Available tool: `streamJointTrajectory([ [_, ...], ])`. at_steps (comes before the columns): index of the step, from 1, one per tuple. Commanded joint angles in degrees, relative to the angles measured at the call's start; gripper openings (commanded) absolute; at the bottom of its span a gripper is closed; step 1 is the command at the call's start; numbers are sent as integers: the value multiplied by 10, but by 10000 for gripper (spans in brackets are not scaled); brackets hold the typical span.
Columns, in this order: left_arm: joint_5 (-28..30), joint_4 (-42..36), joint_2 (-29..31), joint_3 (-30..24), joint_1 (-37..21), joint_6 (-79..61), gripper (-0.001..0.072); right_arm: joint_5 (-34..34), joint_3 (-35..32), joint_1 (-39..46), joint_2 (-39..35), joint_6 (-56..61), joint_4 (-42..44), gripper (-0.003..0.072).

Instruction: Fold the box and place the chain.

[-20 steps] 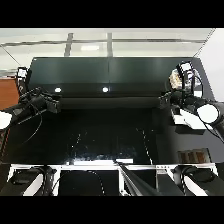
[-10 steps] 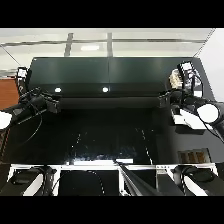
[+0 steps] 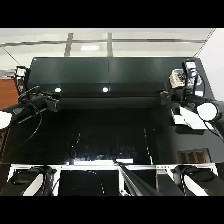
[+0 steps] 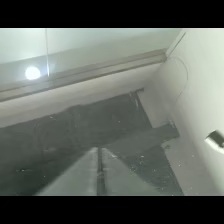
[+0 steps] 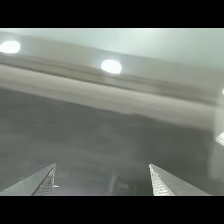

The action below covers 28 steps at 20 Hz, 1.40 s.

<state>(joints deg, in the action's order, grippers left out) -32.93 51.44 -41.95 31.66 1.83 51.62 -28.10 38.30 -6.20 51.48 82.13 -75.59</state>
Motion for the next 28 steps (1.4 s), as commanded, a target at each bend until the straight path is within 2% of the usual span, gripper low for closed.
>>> streamJointTrajectory([
  [1,24,0,-12,0,1,2,709,-4,15,122,30,164,-146,666],
  [3,29,6,-29,0,0,3,712,-30,59,240,63,116,-147,667],
  [5,31,5,-52,0,1,4,712,-99,124,353,118,75,-154,717],
  [7,31,5,-76,0,1,14,712,-174,193,457,185,76,-150,717],
  [9,31,5,-98,0,1,16,712,-247,269,526,259,47,-109,718],
  [11,28,5,-116,0,1,20,712,-319,340,553,329,-21,-60,718],
  [15,19,5,-135,0,1,28,712,-422,445,562,438,-59,-71,717],
  [18,16,5,-136,0,1,33,710,-496,467,565,476,-197,-4,716],
  [20,16,5,-136,0,1,56,710,-501,467,562,480,-233,-9,712],
  [23,10,5,-136,0,1,61,710,-512,467,561,480,-238,-11,311],
  [25,5,5,-136,0,1,61,710,-549,467,561,479,-238,-9,123],
  [26,3,5,-136,0,1,61,710,-566,467,561,476,-235,1,108],
  [27,2,5,-136,0,1,61,709,-581,467,561,470,-234,24,12],
  [28,0,5,-136,0,1,61,710,-591,463,560,460,-232,56,12],
])
